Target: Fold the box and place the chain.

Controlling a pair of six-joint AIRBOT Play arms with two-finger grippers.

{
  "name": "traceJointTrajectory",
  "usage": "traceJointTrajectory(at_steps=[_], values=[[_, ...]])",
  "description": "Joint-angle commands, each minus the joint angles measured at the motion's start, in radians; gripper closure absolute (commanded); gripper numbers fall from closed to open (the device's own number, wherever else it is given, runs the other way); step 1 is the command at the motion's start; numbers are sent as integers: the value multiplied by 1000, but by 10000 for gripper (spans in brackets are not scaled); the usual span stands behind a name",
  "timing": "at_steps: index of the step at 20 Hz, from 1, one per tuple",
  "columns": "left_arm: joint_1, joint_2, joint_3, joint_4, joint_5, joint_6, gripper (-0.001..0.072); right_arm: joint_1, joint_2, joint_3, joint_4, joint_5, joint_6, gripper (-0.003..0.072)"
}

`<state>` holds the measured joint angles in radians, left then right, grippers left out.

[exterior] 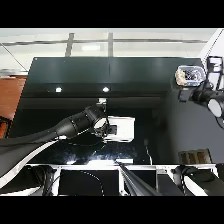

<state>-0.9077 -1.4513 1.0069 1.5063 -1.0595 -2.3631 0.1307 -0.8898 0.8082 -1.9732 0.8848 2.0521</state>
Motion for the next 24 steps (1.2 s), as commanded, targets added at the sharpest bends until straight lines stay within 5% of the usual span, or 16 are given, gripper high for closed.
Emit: traceJointTrajectory(at_steps=[1,3,8,10,15,24], values=[[0,0,0,0,3,0,682,-234,-173,62,154,-240,-31,-28],[0,0,0,0,0,0,682,-295,-351,252,317,-177,-100,-27],[0,0,0,0,0,0,682,-424,-819,810,655,238,27,-17],[0,0,0,0,0,0,682,-447,-909,912,743,254,98,-16],[0,0,0,0,-5,0,682,-446,-974,938,808,82,200,42],[1,0,0,1,-20,0,682,-446,-1011,938,809,99,202,41]])
